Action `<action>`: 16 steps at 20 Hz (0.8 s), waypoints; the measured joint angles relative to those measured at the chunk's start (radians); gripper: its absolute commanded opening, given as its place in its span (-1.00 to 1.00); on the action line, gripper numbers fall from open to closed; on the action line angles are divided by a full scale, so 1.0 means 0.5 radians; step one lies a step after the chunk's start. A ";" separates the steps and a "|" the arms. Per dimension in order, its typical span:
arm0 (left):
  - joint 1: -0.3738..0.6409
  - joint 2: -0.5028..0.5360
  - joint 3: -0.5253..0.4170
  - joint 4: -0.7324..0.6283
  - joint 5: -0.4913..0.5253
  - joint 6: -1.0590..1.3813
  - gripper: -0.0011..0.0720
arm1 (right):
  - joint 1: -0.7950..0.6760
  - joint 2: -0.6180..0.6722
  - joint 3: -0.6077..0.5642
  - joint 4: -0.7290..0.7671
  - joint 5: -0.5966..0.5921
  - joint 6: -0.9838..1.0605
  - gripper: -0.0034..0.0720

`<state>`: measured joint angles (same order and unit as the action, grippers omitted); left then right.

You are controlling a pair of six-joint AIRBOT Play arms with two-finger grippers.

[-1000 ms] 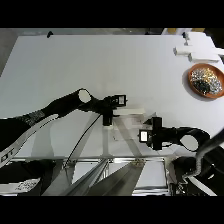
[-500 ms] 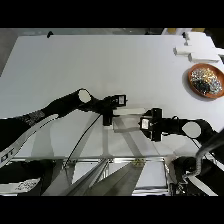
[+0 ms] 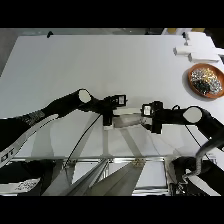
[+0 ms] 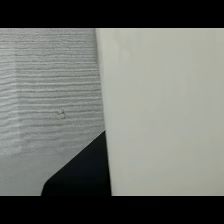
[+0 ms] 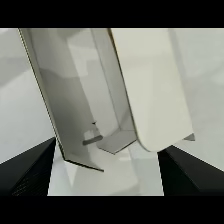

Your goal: Fold the box and place the chain.

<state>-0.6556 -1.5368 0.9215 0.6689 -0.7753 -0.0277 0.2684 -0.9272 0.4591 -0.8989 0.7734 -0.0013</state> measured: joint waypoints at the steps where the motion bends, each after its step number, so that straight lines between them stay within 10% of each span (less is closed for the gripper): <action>1: 0.000 0.000 0.000 0.000 0.000 0.000 -0.94 | -0.013 -0.028 0.006 0.031 0.008 -0.041 0.89; 16: -0.001 0.000 -0.001 0.001 0.000 0.002 -0.94 | -0.146 -0.426 0.021 0.430 0.182 -0.526 0.84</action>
